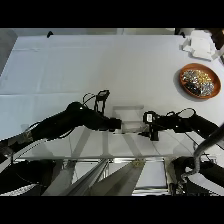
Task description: Fold the box and place the chain.
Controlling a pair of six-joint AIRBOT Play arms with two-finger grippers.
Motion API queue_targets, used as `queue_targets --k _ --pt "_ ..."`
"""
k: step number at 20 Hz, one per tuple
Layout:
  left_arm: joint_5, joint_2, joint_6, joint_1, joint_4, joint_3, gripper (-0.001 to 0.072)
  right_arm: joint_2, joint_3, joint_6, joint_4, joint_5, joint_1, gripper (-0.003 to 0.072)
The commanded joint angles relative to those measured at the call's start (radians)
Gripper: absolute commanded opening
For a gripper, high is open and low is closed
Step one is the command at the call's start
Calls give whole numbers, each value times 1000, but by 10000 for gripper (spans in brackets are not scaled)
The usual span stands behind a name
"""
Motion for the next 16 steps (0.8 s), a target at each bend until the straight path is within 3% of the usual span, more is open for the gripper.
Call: queue_targets --k 1,6,9,12,16 --pt "56 -66 -69 -29 52 74 213 0 0 0 0 0 0 432" --pt "161 -120 -195 -52 177 130 213 0 0 0 0 0 0 432" --pt "127 -131 -250 -61 210 133 274 0 0 0 0 0 0 432" --pt "48 -140 -252 -81 219 133 271 0 0 0 0 0 0 432" --pt "79 -167 -282 -85 221 133 271 0 0 0 0 0 0 432"
